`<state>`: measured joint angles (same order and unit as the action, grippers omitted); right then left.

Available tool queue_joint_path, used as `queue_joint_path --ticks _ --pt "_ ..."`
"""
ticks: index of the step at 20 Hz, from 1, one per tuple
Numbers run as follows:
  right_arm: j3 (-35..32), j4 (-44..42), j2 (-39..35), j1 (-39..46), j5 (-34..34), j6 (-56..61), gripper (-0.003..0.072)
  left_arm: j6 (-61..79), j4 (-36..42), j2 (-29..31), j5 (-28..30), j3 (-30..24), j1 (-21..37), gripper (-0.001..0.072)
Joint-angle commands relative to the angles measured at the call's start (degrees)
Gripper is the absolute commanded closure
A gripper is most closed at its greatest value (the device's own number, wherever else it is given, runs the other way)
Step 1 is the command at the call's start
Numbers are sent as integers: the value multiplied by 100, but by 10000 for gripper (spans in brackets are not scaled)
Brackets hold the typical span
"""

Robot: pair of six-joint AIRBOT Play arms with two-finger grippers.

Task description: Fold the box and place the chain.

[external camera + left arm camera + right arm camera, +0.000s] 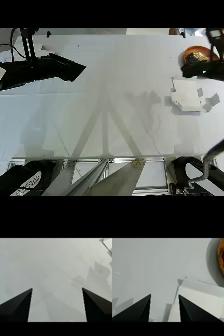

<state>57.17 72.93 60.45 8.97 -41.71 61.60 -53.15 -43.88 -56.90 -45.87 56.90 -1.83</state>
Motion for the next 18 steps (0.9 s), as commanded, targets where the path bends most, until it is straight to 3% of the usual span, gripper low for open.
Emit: queue_joint_path --ticks 1,5,9,14,18 --pt "116 282 -634 323 -170 -11 307 0 0 -4 0 0 0 13" --pt "109 855 -1217 1029 -726 -59 280 0 0 -4 0 0 0 13" --pt "72 1029 -1207 1803 -914 -59 272 2 0 -4 0 0 0 13" --pt "55 1637 -702 2546 -881 -57 272 0 0 -4 0 0 2 13" --pt "55 1685 221 3034 -1121 -354 246 0 -2 -4 0 0 0 13"
